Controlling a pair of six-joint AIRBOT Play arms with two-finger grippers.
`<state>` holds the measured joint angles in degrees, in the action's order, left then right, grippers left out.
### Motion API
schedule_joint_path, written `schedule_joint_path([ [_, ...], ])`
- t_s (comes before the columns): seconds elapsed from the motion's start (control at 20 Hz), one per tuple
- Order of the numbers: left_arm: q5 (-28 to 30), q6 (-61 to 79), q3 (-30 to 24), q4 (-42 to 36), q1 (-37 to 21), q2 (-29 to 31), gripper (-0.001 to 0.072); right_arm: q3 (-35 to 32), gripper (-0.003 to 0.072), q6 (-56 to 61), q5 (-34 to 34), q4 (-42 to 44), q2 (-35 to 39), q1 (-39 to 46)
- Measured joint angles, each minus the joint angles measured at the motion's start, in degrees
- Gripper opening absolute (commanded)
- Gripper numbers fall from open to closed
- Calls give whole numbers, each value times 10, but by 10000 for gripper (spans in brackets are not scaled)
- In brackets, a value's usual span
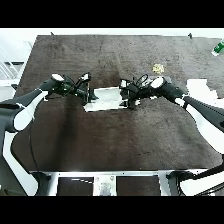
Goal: Fold the box and place the chain.
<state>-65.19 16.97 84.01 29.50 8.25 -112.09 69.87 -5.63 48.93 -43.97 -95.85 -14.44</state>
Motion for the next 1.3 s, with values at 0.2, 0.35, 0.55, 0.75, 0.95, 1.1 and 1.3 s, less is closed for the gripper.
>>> schedule_joint_path([
  [0.2,-1,0,0,0,0,0,19,12,613,-16,32,10,-15,4],
  [0.35,-1,0,0,0,0,0,19,18,614,-22,58,17,-28,10],
  [0.55,0,0,0,0,0,0,19,26,614,-39,80,33,-44,21],
  [0.75,0,0,0,0,0,0,19,38,613,-68,98,59,-63,27],
  [0.95,0,0,0,0,0,0,20,62,613,-80,124,74,-89,28],
  [1.1,0,0,0,0,0,0,19,76,613,-83,141,80,-105,28],
  [1.3,0,0,0,0,0,0,19,84,613,-87,154,85,-117,26],
])
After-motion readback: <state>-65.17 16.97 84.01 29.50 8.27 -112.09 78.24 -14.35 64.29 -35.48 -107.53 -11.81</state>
